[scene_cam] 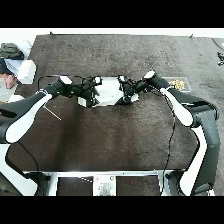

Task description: Fold the box and place the chain.

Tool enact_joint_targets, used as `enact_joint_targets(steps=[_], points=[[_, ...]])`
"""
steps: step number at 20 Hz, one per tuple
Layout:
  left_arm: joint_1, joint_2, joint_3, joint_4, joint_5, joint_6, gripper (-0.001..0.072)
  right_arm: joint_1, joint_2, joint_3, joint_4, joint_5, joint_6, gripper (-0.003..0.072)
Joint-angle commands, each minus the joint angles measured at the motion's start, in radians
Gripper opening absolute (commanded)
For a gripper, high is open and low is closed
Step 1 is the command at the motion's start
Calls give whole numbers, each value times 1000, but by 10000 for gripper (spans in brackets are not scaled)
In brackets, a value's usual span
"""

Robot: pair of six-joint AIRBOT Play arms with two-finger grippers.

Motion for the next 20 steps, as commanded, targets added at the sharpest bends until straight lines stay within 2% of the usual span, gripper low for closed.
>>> enact_joint_targets(steps=[1,2,3,5,6,9,13,16,18,20], points=[[8,0,1,37,0,3,307,0,0,0,0,0,-2,422],[19,0,2,62,-8,2,205,0,0,0,0,0,-2,422],[35,0,3,70,-26,2,136,0,0,0,0,0,-2,422],[70,4,5,61,-84,2,93,0,0,0,0,0,-2,422],[84,4,11,61,-120,0,11,0,0,0,0,0,-2,422],[103,46,25,71,-134,-101,8,0,0,0,0,0,-2,422],[107,188,16,138,-75,-334,4,0,0,0,0,0,-2,422],[107,318,-73,234,-8,-575,5,0,0,0,0,0,-2,422],[112,389,-159,241,73,-712,5,0,0,0,0,0,-2,422],[135,419,-219,241,96,-838,6,0,0,0,0,0,-2,422]])
